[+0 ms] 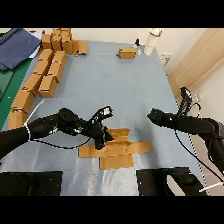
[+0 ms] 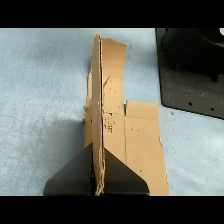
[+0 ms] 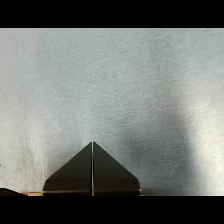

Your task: Fold the box.

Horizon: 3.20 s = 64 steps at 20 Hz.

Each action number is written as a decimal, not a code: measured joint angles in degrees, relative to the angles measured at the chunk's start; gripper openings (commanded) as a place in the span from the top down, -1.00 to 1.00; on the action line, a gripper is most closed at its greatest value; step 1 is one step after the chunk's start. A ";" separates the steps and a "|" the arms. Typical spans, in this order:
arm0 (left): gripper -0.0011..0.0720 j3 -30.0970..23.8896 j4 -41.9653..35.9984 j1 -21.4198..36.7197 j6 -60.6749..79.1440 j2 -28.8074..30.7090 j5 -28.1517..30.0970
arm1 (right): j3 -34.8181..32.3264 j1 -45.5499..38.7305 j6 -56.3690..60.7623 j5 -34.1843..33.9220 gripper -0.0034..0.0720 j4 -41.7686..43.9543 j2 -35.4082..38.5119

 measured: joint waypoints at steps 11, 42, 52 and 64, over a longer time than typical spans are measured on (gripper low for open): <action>0.94 0.00 2.47 -0.13 -1.44 0.07 1.73 | 0.00 0.92 -1.20 -2.82 0.91 -0.15 0.24; 0.94 0.00 2.69 -0.11 -1.70 0.07 1.79 | -11.85 96.32 28.30 -13.07 -0.51 -48.48 -0.09; 0.94 0.00 2.69 -0.11 -1.70 0.07 1.79 | -11.34 96.65 25.92 -11.28 -0.61 -54.62 -11.08; 0.94 0.00 2.69 -0.11 -1.68 0.07 1.79 | -6.95 96.70 32.30 -13.68 -0.62 -66.60 -14.16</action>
